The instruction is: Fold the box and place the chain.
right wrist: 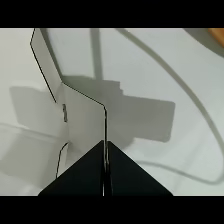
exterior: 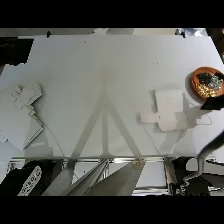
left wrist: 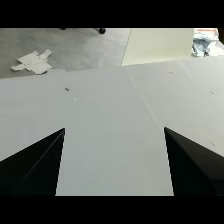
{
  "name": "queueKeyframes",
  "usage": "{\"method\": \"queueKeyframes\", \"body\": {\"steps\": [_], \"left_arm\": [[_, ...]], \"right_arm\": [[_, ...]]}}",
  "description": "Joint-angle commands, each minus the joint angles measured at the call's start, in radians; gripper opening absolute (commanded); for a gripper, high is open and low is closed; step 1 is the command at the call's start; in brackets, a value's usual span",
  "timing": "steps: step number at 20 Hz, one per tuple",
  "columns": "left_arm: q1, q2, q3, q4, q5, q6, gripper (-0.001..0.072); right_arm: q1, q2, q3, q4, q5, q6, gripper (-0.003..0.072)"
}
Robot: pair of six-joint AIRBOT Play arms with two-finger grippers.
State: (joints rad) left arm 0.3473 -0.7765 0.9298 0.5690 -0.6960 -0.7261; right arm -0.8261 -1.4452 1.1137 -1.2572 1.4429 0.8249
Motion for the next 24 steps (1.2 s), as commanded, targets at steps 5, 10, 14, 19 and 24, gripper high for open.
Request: {"method": "queueKeyframes", "body": {"steps": [5, 10, 14, 19, 24], "left_arm": [[0.0, 0.001, 0.001, 0.0, 0.0, 0.0, 0.0696], [0.0, 0.001, 0.001, 0.0, 0.0, 0.0, 0.0696], [0.0, 0.001, 0.001, 0.0, 0.0, 0.0, 0.0696], [0.0, 0.001, 0.001, 0.0, 0.0, 0.0, 0.0696], [0.0, 0.001, 0.001, 0.0, 0.0, 0.0, 0.0696]], "right_arm": [[0.126, 0.024, 0.002, 0.629, 0.117, -0.127, 0.0011], [0.425, 0.024, 0.002, 0.638, 0.017, -0.215, 0.0009], [0.666, 0.024, 0.001, 0.681, -0.326, -0.25, 0.0008], [0.739, 0.024, -0.116, 0.69, -0.584, -0.29, 0.0007], [0.733, 0.024, -0.299, 0.836, -0.852, -0.421, 0.0007]]}}
